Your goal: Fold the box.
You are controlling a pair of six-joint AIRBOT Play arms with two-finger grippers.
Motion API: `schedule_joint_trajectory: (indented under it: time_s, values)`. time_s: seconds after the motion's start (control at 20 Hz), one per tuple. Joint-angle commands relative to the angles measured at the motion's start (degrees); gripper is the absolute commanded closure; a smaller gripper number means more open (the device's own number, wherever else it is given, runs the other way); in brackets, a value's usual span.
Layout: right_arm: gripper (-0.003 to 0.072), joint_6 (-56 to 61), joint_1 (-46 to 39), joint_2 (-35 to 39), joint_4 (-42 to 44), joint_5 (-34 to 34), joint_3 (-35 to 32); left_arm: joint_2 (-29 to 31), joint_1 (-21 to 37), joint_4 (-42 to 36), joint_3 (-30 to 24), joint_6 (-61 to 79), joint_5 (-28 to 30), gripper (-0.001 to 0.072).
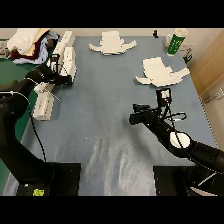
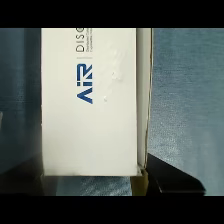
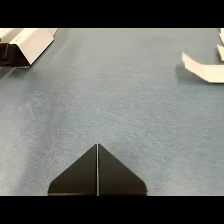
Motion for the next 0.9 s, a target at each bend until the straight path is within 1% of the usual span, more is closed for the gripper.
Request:
schedule_joint_trajectory:
  time_s: [0.0,0.15,0.6,0.65,0.7,0.75,0.85]
  values:
    - [0.0670,0.0,0.0,0.0,0.0,-0.7,0.1,-2.1,0.1,3.1,1.4,-1.7,-0.6,0.0359]
    - [0.0669,0.0,0.0,0.0,0.0,-0.7,0.1,-2.2,0.1,6.6,1.4,-4.2,-0.5,0.0359]
    - [0.0670,0.0,0.0,0.0,0.0,-0.7,0.1,-2.2,0.0,6.5,1.4,-4.2,-0.9,0.0359]
    - [0.0670,0.0,0.0,0.0,0.0,-0.9,0.1,-2.2,0.0,6.5,1.4,-4.2,-0.9,0.0349]
    - [0.0670,0.0,0.0,0.0,0.0,-0.9,0.1,-2.1,0.0,6.5,1.4,-4.2,-0.9,0.0103]
    - [0.0669,0.0,0.0,0.0,0.0,-0.9,0.1,-2.1,0.0,6.5,1.4,-4.3,-0.9,0.0027]
    - [0.0670,0.0,0.0,0.0,0.0,-0.9,0.1,-2.1,0.1,6.5,1.4,-4.3,-1.4,0.0027]
